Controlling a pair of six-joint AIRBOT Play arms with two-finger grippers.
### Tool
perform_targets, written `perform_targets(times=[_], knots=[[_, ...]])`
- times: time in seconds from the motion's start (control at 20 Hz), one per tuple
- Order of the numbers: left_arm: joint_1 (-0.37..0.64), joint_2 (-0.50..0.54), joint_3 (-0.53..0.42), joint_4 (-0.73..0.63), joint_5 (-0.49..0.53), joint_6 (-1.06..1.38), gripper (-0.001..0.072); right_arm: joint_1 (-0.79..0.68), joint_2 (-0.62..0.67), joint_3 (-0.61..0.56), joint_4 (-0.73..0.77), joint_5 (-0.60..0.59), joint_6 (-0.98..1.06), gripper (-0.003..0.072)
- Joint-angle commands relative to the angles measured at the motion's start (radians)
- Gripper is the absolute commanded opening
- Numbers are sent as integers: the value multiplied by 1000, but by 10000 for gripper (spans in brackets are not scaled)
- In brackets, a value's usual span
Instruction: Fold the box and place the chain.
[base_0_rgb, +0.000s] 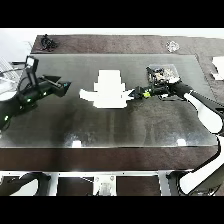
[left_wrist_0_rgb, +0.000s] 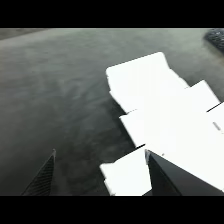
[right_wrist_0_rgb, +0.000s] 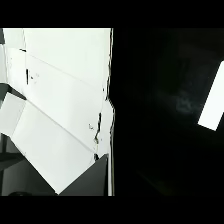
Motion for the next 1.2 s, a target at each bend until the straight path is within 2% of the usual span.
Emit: perform_targets(times=[0.0,0.2,0.35,0.6,0.7,0.8,1.0,1.15], knots=[[1,-202,172,9,-153,-56,652,1,0,1,-19,4,-2,2],[1,-259,242,30,-168,-92,651,1,0,5,-19,4,-2,2],[1,-313,327,182,-174,-265,651,1,0,6,-19,4,-2,3],[-11,-492,552,327,-320,-499,652,1,0,6,-18,5,-2,3],[-40,-556,647,432,-336,-598,651,1,0,6,-18,5,-2,3],[-76,-634,768,537,-397,-708,651,1,0,6,-18,4,-2,3],[-95,-803,989,560,-557,-866,651,1,0,6,-18,5,-2,4],[-100,-879,1089,560,-619,-906,651,0,0,6,-19,5,-2,3]])
